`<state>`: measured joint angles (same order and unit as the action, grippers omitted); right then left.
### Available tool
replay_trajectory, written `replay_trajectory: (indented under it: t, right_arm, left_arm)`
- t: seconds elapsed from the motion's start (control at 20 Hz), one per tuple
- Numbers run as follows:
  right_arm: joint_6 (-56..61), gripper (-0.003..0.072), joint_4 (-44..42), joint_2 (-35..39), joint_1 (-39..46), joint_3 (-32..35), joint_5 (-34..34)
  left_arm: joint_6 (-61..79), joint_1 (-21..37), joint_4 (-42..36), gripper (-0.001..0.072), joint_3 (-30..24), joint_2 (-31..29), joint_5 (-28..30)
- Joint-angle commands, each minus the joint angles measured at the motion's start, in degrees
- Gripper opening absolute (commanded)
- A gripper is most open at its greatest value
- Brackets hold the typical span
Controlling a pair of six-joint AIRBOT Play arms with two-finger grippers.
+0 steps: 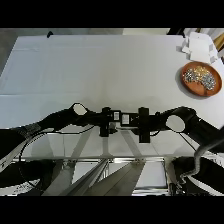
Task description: Fold the box and place the chain.
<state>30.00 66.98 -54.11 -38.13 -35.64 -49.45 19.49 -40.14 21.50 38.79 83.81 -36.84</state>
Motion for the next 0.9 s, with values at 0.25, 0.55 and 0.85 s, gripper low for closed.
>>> replay_trajectory:
  t: [0.25, 0.55, 0.85]
  right_arm:
    - [0.09, 0.0010, -10.01, 4.72, 1.99, 0.37, -1.09]
    - [-24.90, 0.0007, -48.48, 4.63, 17.57, 13.27, 3.91]
    - [-27.30, 0.0006, -50.71, 1.42, 20.26, 15.19, -0.09]
  left_arm:
    - [0.00, 0.04, -0.04, 0.0274, -0.02, -0.02, 0.13]
    - [0.00, 0.04, -0.04, 0.0274, -0.02, -0.02, 0.13]
    - [0.00, 0.04, -0.04, 0.0274, -0.02, -0.02, 0.13]
